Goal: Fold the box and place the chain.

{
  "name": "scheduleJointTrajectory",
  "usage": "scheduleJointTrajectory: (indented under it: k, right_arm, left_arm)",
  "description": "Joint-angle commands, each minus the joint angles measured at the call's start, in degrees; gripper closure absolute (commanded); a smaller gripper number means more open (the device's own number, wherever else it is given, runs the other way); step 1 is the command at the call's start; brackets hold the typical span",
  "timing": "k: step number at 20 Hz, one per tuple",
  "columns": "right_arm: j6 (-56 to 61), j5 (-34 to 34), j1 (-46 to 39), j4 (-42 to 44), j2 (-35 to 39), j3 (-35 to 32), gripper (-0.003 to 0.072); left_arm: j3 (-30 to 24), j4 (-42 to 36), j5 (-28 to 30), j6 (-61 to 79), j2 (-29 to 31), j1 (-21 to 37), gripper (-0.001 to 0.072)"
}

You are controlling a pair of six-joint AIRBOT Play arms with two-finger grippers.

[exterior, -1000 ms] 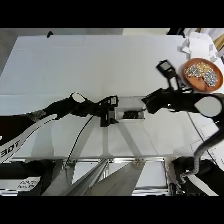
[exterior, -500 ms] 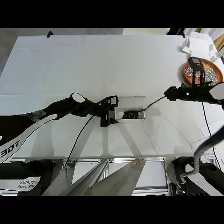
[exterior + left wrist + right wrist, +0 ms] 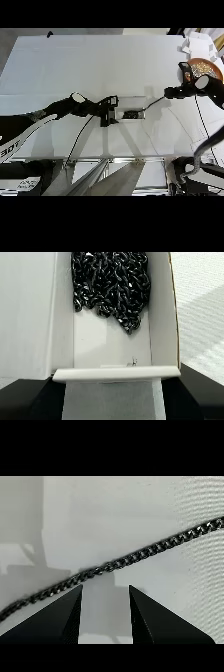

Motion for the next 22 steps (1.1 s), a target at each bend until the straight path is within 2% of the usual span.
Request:
scheduleJointTrajectory:
  k: [1,6,10,15,17,20,22]
  right_arm:
    - [0.8,-2.2,1.4,-2.5,-3.9,0.8,0.0390]
    - [1.3,-6.1,2.7,-3.6,-5.3,0.8,0.0390]
    - [1.4,-3.9,2.6,-3.8,-5.7,0.8,0.0467]
    - [1.4,-0.9,2.6,-3.8,-6.6,0.8,0.0468]
    - [1.4,0.4,2.7,-3.8,-6.5,0.8,0.0512]
    - [1.4,2.6,2.6,-3.8,-6.2,0.8,0.0492]
    - [2.1,3.2,2.7,-3.8,-6.1,0.8,0.0403]
  left_arm:
    - [0.0,0.0,0.0,0.0,0.0,0.0,0.0624]
    - [0.0,0.0,0.0,0.0,0.0,0.0,0.0624]
    - [0.0,0.0,0.0,0.0,0.0,0.0,0.0624]
    - [0.0,0.0,0.0,0.0,0.0,0.0,0.0624]
    - [0.0,0.0,0.0,0.0,0.0,0.0,0.0624]
    - [0.0,0.0,0.0,0.0,0.0,0.0,0.0624]
    - [0.0,0.0,0.0,0.0,0.0,0.0,0.0624]
